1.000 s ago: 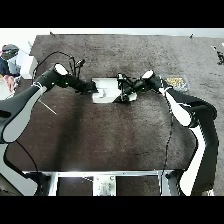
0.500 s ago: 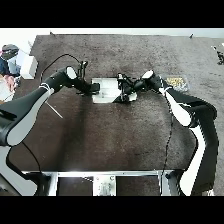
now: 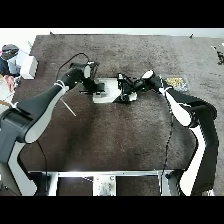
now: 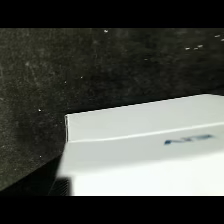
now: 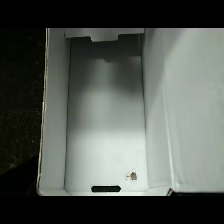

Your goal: Fold the box and place the chain.

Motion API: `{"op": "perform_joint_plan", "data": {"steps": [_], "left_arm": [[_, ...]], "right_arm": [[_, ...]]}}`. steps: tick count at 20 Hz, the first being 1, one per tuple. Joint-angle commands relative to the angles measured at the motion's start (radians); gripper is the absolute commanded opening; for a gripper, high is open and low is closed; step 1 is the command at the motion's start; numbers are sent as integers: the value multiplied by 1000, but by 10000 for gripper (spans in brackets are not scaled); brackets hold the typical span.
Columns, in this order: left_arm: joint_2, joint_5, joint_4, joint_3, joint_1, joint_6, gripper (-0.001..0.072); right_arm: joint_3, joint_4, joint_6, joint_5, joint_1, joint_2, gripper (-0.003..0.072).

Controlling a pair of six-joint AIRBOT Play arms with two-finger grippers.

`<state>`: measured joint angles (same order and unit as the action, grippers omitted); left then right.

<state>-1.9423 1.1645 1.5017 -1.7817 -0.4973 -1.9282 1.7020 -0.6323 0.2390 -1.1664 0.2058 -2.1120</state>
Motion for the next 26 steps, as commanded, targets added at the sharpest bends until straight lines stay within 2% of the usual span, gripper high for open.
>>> {"op": "perform_joint_plan", "data": {"steps": [1,3,5,7,19,20,21,26], "left_arm": [[-63,112,163,-95,-42,-99,346],[-74,115,193,-97,-48,-126,345],[-74,115,222,-98,-48,-153,274],[-74,120,245,-98,-48,-194,171],[-98,125,244,-98,-47,-230,161],[-100,121,246,-98,-47,-233,72],[-100,120,246,-98,-47,-237,40],[-98,105,245,-98,-47,-237,13]], "right_arm": [[0,0,0,0,1,-1,341],[0,0,0,0,1,-1,342],[0,0,0,0,1,-1,341],[0,0,0,0,1,-1,342],[0,0,0,0,1,-1,342],[0,0,0,0,1,-1,342],[0,0,0,0,1,-1,341],[0,0,0,0,1,-1,342]]}}
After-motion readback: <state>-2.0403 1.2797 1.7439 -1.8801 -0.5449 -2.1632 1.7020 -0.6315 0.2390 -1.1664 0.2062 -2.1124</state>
